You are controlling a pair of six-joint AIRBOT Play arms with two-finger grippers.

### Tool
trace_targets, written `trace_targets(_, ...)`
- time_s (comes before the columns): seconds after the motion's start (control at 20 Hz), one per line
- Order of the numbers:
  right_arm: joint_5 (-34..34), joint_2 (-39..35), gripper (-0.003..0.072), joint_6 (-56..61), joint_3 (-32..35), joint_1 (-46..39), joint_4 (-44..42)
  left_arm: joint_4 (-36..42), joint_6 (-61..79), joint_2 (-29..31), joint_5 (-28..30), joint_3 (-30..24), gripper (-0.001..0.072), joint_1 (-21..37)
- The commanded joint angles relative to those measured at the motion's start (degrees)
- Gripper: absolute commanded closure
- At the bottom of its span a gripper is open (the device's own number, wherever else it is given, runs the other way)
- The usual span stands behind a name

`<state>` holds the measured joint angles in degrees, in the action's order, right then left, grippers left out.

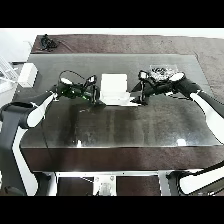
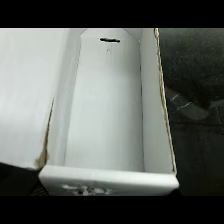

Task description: Fold the box and place the chain.

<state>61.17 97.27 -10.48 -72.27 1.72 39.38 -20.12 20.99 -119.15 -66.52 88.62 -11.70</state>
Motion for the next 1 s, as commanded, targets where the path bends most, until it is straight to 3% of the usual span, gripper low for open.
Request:
trace_targets(0.0, -0.74, 1.18, 0.0038, -2.27, 0.24, 0.26, 0.02, -0.02, 0.02, 0.0, -0.02, 0.02, 0.0232, 0.07)
trace_targets(0.05, -0.74, 1.33, 0.0053, -2.34, 0.24, 0.35, -0.61, -0.02, 0.02, 0.0, -0.02, 0.02, 0.0232, 0.07)
trace_targets(0.2, -0.7, 1.84, 0.025, -4.85, 0.26, 0.74, -3.63, 0.0, 0.02, 0.0, -0.02, 0.02, 0.0232, 0.07)
trace_targets(0.25, -0.72, 1.99, 0.0261, -5.29, 0.24, 1.03, -4.46, 0.0, 0.02, 0.0, -0.02, 0.02, 0.0232, 0.07)
trace_targets(0.3, -0.74, 2.1, 0.0336, -5.22, 0.24, 1.42, -4.81, -0.02, 0.02, 0.0, -0.02, 0.02, 0.0232, 0.07)
trace_targets(0.4, -0.74, 2.51, 0.0393, -5.25, 0.24, 2.23, -5.51, 0.0, 0.02, 0.0, 0.0, 0.02, 0.0233, 0.07)
trace_targets(0.7, -4.2, 3.93, 0.042, -6.86, 0.17, 4.76, -8.11, 0.0, 0.02, 0.0, -0.02, 0.02, 0.0232, 0.07)
trace_targets(0.95, -4.37, 5.57, 0.0383, -9.64, -0.57, 5.35, -12.0, 0.0, 0.02, 0.0, 0.0, 0.02, 0.0232, 0.07)
